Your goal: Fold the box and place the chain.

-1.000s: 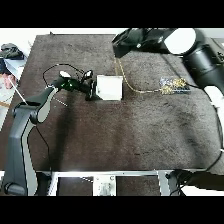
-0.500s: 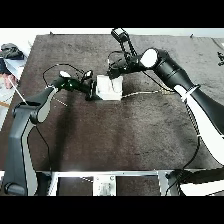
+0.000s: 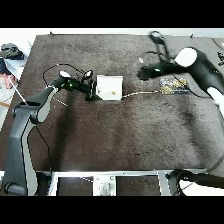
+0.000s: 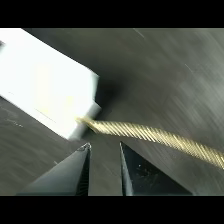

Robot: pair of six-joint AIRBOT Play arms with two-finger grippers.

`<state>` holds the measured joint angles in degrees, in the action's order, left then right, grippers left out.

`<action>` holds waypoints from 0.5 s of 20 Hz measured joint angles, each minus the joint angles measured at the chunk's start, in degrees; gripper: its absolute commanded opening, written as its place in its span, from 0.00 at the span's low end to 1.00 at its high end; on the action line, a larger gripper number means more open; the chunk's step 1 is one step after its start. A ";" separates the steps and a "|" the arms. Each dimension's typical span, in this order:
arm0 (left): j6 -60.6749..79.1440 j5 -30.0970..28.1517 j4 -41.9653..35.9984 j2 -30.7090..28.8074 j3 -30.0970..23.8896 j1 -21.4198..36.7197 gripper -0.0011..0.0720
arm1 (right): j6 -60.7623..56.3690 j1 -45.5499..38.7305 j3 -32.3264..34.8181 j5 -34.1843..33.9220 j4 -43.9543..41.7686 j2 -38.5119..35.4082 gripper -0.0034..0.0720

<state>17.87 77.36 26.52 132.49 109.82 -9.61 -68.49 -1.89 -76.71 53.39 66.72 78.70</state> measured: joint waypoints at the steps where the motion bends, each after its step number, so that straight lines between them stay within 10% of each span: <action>1: 0.00 0.00 -0.02 0.00 0.00 0.00 0.40 | -1.20 -2.49 4.15 -1.55 -0.02 -2.56 0.37; 3: 0.00 0.00 -0.02 0.00 0.02 0.00 0.40 | -4.17 -7.26 13.29 -5.16 -0.04 -6.62 0.68; 5: 0.00 0.00 -0.02 0.00 0.00 0.00 0.40 | -6.80 -10.47 20.96 -9.81 -0.13 -8.66 0.53; 10: 0.00 0.00 0.00 0.00 0.00 0.00 0.40 | -9.73 -13.66 31.78 -25.35 -6.16 -6.80 0.55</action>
<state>17.87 77.36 26.52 132.49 109.82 -9.61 -78.22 -15.55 -44.93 28.03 60.55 71.90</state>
